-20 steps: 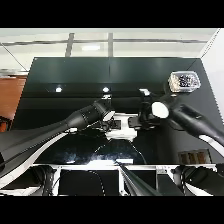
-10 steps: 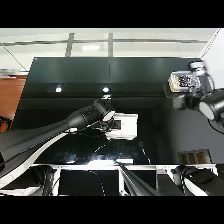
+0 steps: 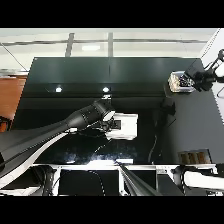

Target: Fold the box and place the chain.

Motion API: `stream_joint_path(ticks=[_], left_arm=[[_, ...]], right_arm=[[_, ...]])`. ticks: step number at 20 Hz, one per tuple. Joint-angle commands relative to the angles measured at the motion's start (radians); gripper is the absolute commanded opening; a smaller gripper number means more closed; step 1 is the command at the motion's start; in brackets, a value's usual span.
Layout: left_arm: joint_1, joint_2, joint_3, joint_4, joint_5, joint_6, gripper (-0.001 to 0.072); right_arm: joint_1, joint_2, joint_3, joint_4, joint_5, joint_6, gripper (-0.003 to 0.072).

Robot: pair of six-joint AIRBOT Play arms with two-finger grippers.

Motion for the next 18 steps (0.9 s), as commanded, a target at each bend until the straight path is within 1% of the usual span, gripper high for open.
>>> stream_joint_path(ticks=[1,2,4,6,16,17,18], left_arm=[[0.001,0.0,0.0,0.0,0.001,0.0,0.003],[0.001,0.0,0.0,0.0,0.001,0.0,0.0029],[0.001,0.0,0.0,0.0,0.0,0.0,0.0029],[0.001,0.0,0.0,0.0,0.0,0.0,0.003],[0.001,0.0,0.0,0.0,0.0,0.0,0.003],[0.001,0.0,0.0,0.0,-0.003,0.0,0.003],[0.001,0.0,0.0,0.0,-0.003,0.0,0.003]], right_arm=[[-0.05,-0.25,0.304,0.173,0.276,0.029,0.062],[-0.046,-0.282,0.342,0.182,0.286,0.036,0.0603],[-0.039,-0.309,0.359,0.182,0.258,0.069,0.0556],[-0.039,-0.327,0.359,0.183,0.241,0.107,0.0557],[-0.013,-0.391,0.358,0.179,0.232,0.087,0.0552],[-0.01,-0.396,0.358,0.179,0.235,0.087,0.0398],[-0.008,-0.397,0.358,0.179,0.232,0.075,0.0222]])
